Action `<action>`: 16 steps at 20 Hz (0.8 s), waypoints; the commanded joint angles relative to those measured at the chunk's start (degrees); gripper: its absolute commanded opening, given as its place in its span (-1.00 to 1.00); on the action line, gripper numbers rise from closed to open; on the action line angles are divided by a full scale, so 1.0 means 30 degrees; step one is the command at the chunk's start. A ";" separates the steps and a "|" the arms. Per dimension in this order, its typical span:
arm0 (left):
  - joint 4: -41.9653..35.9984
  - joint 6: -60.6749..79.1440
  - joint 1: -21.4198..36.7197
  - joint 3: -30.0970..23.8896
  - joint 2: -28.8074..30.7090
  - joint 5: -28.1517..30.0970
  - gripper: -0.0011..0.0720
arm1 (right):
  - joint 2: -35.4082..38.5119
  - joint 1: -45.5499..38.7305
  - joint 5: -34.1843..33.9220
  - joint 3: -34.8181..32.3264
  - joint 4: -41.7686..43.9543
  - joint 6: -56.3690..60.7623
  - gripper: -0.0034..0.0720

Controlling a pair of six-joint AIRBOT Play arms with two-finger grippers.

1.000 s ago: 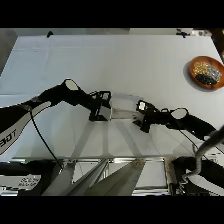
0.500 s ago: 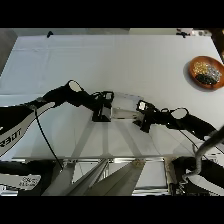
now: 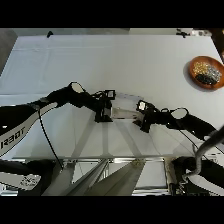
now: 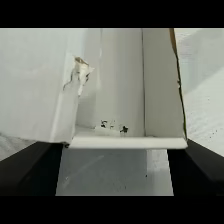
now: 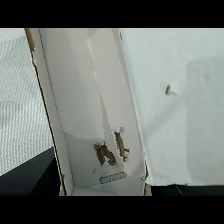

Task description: Fold the box and place the chain.

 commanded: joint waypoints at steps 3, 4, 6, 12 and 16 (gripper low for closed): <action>-0.0211 0.0619 -0.0350 0.0007 -0.0233 0.1042 0.98 | 0.0007 -0.0007 0.0007 -0.0007 0.0007 0.0000 0.18; -0.0262 0.1545 -0.0452 0.0007 -0.0233 0.1027 0.97 | 0.0007 -0.0007 0.0007 -0.0007 0.0007 0.0000 0.18; -0.0270 0.2732 -0.0663 0.0007 -0.0240 0.1086 0.97 | 0.0007 -0.0007 0.0007 -0.0007 0.0007 0.0000 0.18; -0.0277 0.2863 -0.0823 0.0000 -0.0299 0.1188 0.94 | 0.0007 -0.0007 0.0000 -0.0007 0.0007 0.0000 0.18; -0.0277 0.2710 -0.0823 0.0000 -0.0342 0.1107 0.41 | 0.0007 -0.0007 0.0007 -0.0007 0.0007 0.0000 0.18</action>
